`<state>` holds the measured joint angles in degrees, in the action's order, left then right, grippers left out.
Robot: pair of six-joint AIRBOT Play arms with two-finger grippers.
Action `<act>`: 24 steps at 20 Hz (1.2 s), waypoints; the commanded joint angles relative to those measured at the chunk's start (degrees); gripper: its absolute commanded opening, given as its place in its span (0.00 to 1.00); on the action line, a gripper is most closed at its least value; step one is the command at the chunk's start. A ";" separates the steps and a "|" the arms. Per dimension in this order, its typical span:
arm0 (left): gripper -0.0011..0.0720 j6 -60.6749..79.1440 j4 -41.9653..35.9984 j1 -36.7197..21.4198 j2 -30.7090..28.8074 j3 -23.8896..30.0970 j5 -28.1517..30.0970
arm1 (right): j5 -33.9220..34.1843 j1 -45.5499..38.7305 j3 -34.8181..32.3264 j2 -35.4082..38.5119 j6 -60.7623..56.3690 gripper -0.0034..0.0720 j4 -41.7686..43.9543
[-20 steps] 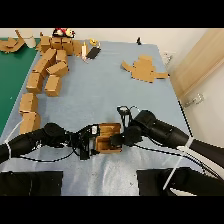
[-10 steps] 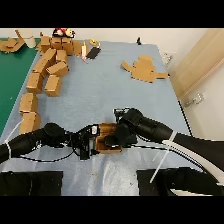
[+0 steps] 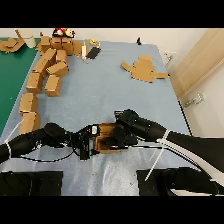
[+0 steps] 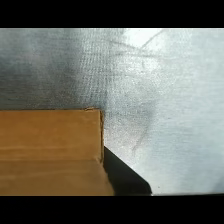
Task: Fold the box.
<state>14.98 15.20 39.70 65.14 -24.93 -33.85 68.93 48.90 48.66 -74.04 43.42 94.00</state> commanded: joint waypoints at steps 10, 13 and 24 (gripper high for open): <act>0.73 0.02 0.02 -0.04 -0.02 -0.02 -0.02 | 1.25 0.09 0.31 7.02 1.62 0.45 -2.34; 0.73 0.02 0.02 -0.04 -0.02 -0.02 -0.02 | 3.74 0.11 0.31 11.63 1.62 0.59 -2.25; 0.73 0.02 0.02 -0.04 -0.02 -0.02 -0.02 | -1.60 -24.30 -7.19 21.59 24.04 0.05 4.22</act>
